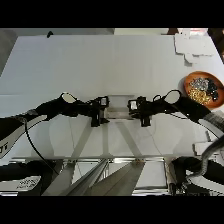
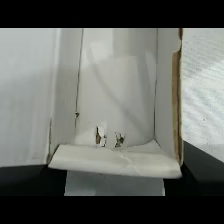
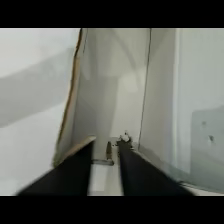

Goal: Fold the box and place the chain.

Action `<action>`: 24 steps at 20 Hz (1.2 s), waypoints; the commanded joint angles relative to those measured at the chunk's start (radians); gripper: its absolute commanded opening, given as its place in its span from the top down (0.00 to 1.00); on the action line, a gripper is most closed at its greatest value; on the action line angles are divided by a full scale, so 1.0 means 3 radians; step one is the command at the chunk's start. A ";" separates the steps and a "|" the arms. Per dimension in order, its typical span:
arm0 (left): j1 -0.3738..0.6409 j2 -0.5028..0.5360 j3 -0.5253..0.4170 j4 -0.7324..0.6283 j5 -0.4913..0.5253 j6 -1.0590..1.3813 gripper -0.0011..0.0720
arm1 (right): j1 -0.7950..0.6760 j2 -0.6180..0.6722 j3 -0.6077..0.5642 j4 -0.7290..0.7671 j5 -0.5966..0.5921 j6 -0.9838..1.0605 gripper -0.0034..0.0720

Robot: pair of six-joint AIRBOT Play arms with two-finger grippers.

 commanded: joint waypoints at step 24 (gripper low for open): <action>0.0000 0.0003 -0.0001 -0.0001 0.0001 -0.0001 0.60 | -0.0959 0.1294 -0.0003 -0.1573 0.0256 0.3599 0.95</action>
